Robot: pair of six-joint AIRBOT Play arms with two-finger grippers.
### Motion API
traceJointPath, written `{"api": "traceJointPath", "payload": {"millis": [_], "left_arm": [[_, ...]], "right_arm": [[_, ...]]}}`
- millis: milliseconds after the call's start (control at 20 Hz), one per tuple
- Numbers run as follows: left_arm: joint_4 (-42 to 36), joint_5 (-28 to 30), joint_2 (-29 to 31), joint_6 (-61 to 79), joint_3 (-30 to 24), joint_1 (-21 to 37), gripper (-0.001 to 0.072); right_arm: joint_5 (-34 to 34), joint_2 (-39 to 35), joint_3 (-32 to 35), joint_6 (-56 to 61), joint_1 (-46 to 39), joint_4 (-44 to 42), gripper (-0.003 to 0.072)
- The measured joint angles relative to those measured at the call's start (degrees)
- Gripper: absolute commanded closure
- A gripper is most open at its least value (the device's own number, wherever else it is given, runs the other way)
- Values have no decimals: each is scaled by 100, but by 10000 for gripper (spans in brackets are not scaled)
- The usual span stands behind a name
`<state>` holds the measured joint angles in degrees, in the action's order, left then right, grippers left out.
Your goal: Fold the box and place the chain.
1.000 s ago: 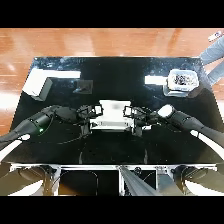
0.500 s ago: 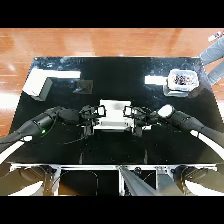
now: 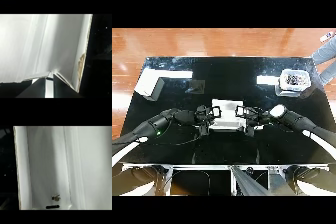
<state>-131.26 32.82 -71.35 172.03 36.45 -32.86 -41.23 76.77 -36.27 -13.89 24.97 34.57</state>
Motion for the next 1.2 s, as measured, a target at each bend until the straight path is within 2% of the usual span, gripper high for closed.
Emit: {"api": "traceJointPath", "payload": {"millis": [50,200,250,300,400,500,550,600,650,700,750,800,900,1000,1050,1100,1200], "left_arm": [[-7,-4,-4,0,0,0,392],[-26,-33,-11,0,0,-7,374],[-31,-35,-11,0,0,-7,314],[-37,-35,-11,-2,0,-7,295],[-48,-35,-11,-2,0,-7,295],[-81,-39,-11,0,0,-7,301],[-87,-39,-11,-2,0,-7,401],[-103,-50,-11,2,0,-7,437],[-122,-46,-11,2,0,-9,443],[-127,-44,-11,2,0,-11,429],[-129,-44,-11,2,0,-11,350],[-133,-39,-11,2,0,-11,236],[-149,-31,-11,-15,0,-11,214],[-151,-42,-11,-13,0,-11,304],[-149,-55,-11,-11,0,-11,448],[-151,-57,-11,-4,0,-11,669],[-160,-46,-11,4,0,2,689]], "right_arm": [[0,0,0,0,-2,0,80],[0,0,0,0,0,0,79],[0,0,0,0,-2,0,80],[0,0,0,0,0,0,80],[0,0,0,0,-2,0,79],[-2,0,0,0,-2,0,79],[0,0,0,0,-2,0,80],[-2,0,0,0,0,0,80],[-2,0,0,0,-2,0,79],[-2,0,0,0,-2,0,80],[-2,0,0,0,0,0,80],[-2,0,0,0,-2,0,80],[2,0,0,2,-2,0,80],[2,0,0,2,-2,-2,80],[0,0,0,2,-2,-2,80],[-2,0,0,2,-2,0,80],[-13,0,0,2,0,-4,80]]}}
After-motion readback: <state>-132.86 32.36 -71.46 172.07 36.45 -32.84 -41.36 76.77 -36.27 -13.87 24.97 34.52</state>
